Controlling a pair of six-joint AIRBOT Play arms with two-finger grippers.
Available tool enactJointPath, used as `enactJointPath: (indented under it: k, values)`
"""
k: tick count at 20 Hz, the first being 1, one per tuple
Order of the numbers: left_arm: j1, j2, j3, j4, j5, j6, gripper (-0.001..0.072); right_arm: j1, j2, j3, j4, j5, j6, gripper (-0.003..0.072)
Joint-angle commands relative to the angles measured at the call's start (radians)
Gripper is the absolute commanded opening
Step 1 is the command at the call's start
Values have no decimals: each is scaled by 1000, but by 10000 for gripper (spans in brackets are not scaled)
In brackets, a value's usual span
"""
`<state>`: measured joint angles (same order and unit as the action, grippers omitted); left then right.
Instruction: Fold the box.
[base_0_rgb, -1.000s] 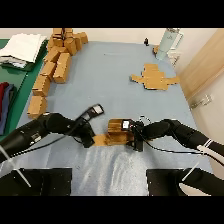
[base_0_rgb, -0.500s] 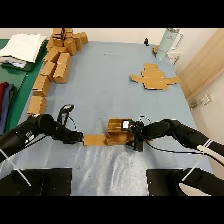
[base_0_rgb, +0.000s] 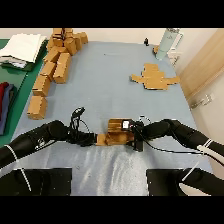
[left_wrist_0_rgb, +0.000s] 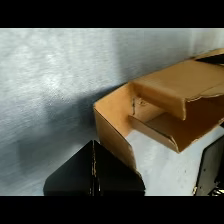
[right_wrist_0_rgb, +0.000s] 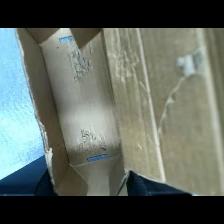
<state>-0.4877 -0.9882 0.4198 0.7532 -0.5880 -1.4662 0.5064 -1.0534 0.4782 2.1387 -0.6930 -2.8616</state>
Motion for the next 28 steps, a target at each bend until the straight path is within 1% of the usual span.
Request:
enactJointPath:
  k: [1, 4, 6, 9, 11, 12, 16, 17, 23, 25, 28]
  values:
    - [-37, -1, 1, -37, 53, -15, 13, 0, 0, 0, 0, 0, 0, 501]
    - [-58, 3, 38, -36, 7, -8, 14, 0, 0, 0, 0, 0, 0, 501]
    - [-74, 3, 64, -36, 4, -8, 16, 0, 0, 0, 0, 0, 0, 501]
    - [-72, 3, 90, -36, 1, -13, 18, 0, 0, 0, 0, 0, 0, 501]
    - [-72, 3, 95, -36, -5, -25, 384, 0, 0, 0, 0, 0, 0, 501]
    - [-72, 3, 97, -32, -9, -24, 344, 0, 0, 0, 0, 0, 0, 501]
    - [-69, 3, 97, -33, -11, -39, 347, 0, 0, 0, 0, 0, 0, 501]
    - [-63, 3, 101, -32, -21, -46, 374, 0, 0, 0, 0, 0, 0, 501]
    - [-22, 2, 160, -25, -59, -42, 376, 0, 0, 0, 0, 0, 0, 501]
    - [-24, -4, 160, -35, -71, -41, 563, 0, 0, 0, 0, 0, 0, 501]
    - [-34, -38, 163, -82, -74, -18, 564, 0, 0, 0, 0, 0, 0, 501]
